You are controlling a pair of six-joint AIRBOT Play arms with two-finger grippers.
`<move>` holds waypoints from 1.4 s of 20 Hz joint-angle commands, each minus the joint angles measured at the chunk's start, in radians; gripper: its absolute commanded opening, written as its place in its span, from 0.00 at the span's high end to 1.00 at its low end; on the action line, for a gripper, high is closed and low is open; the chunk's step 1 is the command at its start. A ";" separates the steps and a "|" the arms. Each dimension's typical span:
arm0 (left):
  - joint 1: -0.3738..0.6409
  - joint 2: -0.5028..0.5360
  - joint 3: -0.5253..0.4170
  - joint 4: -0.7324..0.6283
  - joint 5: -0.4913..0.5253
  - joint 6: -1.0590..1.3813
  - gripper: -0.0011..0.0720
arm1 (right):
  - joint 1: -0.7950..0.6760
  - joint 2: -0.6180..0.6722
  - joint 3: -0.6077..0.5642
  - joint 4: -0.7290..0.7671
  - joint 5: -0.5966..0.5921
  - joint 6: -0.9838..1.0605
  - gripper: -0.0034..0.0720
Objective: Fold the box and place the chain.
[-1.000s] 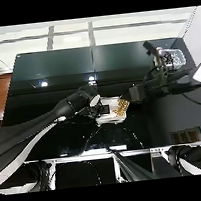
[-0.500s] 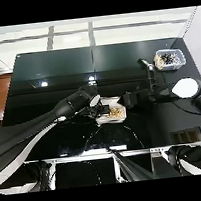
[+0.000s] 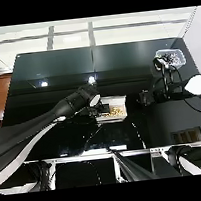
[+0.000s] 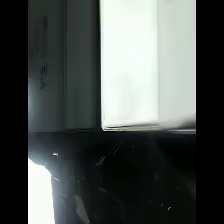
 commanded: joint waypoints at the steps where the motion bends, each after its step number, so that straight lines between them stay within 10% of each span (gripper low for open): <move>1: -0.004 0.027 0.021 0.002 -0.015 -0.085 0.31 | 0.005 0.002 -0.018 -0.023 0.001 -0.012 0.43; 8: -0.008 0.323 -0.060 0.365 -0.277 -0.058 0.25 | 0.005 0.001 -0.019 -0.042 -0.061 -0.012 0.44; 12: 0.211 0.575 -0.395 0.400 -0.314 -0.043 0.25 | 0.005 0.001 -0.019 -0.042 -0.076 -0.012 0.43; 18: 0.814 0.800 -0.791 -0.492 0.193 0.808 0.25 | 0.005 0.001 -0.019 -0.042 -0.067 -0.008 0.43; 21: 0.842 0.752 -0.786 -0.848 0.204 1.430 0.25 | 0.005 0.001 -0.019 -0.042 -0.068 -0.008 0.43; 24: 0.789 0.673 -0.760 -0.912 0.231 1.748 0.20 | 0.005 0.001 -0.019 -0.042 -0.069 -0.008 0.43; 25: 0.752 0.649 -0.753 -0.924 0.243 1.886 0.01 | 0.005 0.001 -0.019 -0.042 -0.069 -0.008 0.43; 28: 0.629 0.599 -0.739 -0.934 0.270 2.264 0.01 | 0.005 0.001 -0.019 -0.042 -0.069 -0.004 0.43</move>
